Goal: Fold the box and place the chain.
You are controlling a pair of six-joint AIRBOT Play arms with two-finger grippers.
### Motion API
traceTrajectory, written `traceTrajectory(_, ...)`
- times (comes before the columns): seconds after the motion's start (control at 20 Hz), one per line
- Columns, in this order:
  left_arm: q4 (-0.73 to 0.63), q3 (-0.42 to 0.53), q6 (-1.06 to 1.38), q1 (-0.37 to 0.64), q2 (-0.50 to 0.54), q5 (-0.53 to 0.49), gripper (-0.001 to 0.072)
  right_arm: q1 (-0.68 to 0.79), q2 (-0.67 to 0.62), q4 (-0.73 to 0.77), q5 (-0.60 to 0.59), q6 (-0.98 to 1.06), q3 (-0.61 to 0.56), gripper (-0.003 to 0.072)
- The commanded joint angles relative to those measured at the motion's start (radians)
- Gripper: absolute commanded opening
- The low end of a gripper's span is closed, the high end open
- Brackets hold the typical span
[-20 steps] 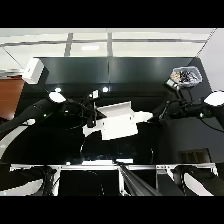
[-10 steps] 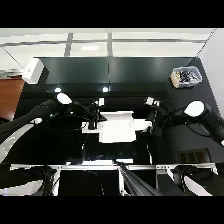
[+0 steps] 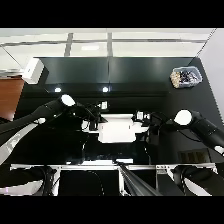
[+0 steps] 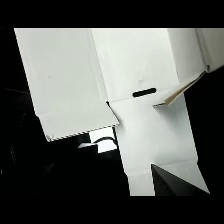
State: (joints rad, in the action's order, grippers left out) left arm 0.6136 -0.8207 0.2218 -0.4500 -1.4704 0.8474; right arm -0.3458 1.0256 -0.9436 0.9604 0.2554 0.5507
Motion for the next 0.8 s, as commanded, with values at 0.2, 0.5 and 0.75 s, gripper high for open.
traceTrajectory(0.2,0.003,-0.002,-0.002,-0.001,-0.002,-0.005,0.0026,-0.123,0.026,0.07,-0.123,-0.091,-0.046,0.0695)
traceTrajectory(0.5,0.003,-0.002,-0.002,-0.001,-0.002,-0.005,0.0026,-0.216,0.031,0.145,-0.315,-0.096,-0.043,0.0695)
traceTrajectory(0.75,0.003,-0.002,-0.002,-0.001,-0.002,-0.005,0.0026,-0.206,0.03,0.076,-0.257,-0.1,0.023,0.0695)
